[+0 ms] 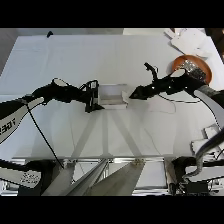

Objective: Fold the box and place the chain.

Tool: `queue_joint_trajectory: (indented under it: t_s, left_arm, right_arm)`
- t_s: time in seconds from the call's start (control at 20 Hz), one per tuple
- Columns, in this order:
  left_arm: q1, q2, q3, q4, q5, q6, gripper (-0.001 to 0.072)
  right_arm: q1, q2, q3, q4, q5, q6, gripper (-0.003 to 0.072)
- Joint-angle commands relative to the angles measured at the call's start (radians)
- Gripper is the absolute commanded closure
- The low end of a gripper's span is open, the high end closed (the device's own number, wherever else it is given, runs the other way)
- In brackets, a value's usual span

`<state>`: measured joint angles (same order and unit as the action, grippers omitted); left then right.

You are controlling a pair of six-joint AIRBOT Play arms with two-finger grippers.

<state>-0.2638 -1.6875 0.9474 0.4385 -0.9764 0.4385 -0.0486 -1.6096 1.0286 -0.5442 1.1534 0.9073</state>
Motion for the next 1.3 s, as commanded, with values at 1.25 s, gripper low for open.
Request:
queue_joint_trajectory:
  t_s: [1.25]
  left_arm:
    - [0.000, 0.001, 0.000, 0.000, 0.000, 0.000, 0.0496]
  right_arm:
    - [0.209, 0.010, 0.000, -0.263, -0.316, 0.331, 0.0291]
